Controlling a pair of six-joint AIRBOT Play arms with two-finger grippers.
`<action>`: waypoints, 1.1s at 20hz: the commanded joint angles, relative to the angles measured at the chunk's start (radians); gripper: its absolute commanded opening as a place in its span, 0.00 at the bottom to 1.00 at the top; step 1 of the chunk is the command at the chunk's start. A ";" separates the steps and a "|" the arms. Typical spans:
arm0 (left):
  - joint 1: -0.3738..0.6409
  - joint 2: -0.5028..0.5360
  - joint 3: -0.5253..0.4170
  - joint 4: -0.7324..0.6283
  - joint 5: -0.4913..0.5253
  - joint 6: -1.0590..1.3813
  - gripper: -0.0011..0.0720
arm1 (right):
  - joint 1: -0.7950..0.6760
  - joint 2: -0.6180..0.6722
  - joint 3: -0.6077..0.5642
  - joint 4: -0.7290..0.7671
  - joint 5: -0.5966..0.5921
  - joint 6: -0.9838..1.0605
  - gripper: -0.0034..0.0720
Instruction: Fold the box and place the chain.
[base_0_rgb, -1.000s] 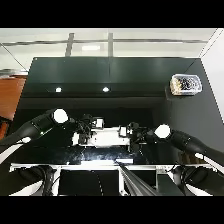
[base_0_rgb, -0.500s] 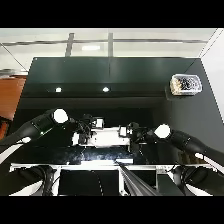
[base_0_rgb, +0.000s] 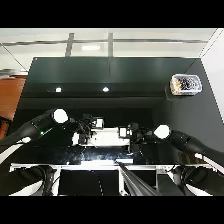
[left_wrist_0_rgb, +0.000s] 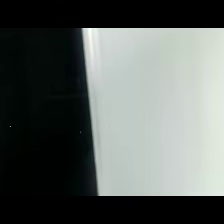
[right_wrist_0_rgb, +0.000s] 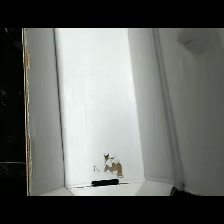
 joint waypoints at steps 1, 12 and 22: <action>0.000 0.000 0.001 0.000 0.000 0.000 0.05 | 0.024 -0.003 0.001 -0.036 -0.009 0.013 0.97; 0.000 0.000 0.001 0.000 -0.001 0.000 0.05 | 0.023 -0.003 0.002 -0.020 -0.040 0.039 0.97; 0.000 0.000 0.001 0.001 -0.001 0.000 0.05 | 0.023 -0.003 0.002 -0.019 -0.044 0.043 0.96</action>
